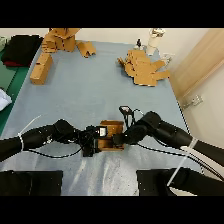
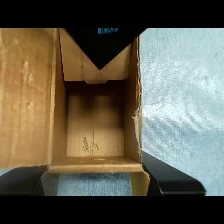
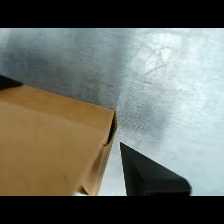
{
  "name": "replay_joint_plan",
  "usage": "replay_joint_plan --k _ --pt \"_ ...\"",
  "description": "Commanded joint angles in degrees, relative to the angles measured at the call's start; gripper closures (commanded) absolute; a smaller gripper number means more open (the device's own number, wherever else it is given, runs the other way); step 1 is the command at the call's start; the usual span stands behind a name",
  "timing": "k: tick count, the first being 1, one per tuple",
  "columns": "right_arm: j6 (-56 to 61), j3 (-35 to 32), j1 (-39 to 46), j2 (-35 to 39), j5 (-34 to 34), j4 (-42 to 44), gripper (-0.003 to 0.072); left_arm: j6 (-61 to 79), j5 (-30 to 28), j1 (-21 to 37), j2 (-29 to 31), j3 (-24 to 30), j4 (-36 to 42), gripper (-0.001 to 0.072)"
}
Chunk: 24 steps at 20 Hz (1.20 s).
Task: Fold the box.
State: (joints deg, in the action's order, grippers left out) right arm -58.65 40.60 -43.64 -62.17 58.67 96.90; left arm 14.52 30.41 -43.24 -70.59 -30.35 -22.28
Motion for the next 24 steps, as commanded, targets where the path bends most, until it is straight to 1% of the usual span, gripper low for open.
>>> replay_joint_plan --k 1,6,8,10,11,12,13,14,15,17,18,19,20,24 --pt "10.8 4.3 -3.7 -5.1 4.7 -6.3 0.0183 0.0 0.0 0.0 0.0 -0.1 0.0 0.0189" --pt "17.4 7.1 -6.6 -9.3 5.5 -6.6 0.0184 0.0 0.0 0.0 0.0 -0.1 0.0 0.0189" --pt "18.2 7.5 -6.8 -10.8 6.5 -6.8 0.0257 0.0 0.0 0.0 0.0 -0.1 0.0 0.0189" --pt "19.2 7.9 -6.8 -11.4 8.0 -7.5 0.0289 0.0 0.0 0.0 0.0 -0.1 0.0 0.0188" --pt "19.4 7.9 -6.8 -11.4 8.2 -7.7 0.0369 0.0 0.0 0.0 0.0 -0.1 0.0 0.0189" --pt "19.3 7.9 -6.8 -11.4 8.6 -7.8 0.048 0.0 0.0 0.0 0.0 -0.1 0.0 0.0188" --pt "19.3 7.9 -6.8 -11.4 9.1 -7.8 0.0562 0.0 0.0 0.0 0.0 -0.1 0.0 0.0188" --pt "19.2 7.9 -6.8 -11.4 9.2 -7.8 0.0676 0.0 0.0 0.0 0.0 -0.1 0.0 0.0188" --pt "19.2 7.9 -6.8 -11.4 9.2 -7.8 0.0681 0.0 0.0 0.0 0.0 -0.1 0.0 0.0189" --pt "19.2 7.9 -6.8 -11.3 9.0 -7.8 0.068 0.0 0.0 0.0 0.0 -0.1 0.0 0.0189" --pt "19.2 7.9 -6.8 -11.2 9.0 -7.8 0.0528 0.0 0.0 0.0 0.0 -0.1 0.0 0.0189" --pt "19.2 8.0 -6.8 -10.9 9.0 -7.8 0.0338 0.0 0.0 0.0 0.0 -0.1 0.0 0.0189" --pt "19.1 8.3 -6.8 -10.5 9.1 -7.9 0.0278 0.0 0.0 0.0 0.0 -0.1 0.0 0.0189" --pt "19.1 9.7 -6.8 -8.1 10.1 -9.9 0.0277 0.0 0.0 0.0 0.0 -0.1 0.0 0.0189"
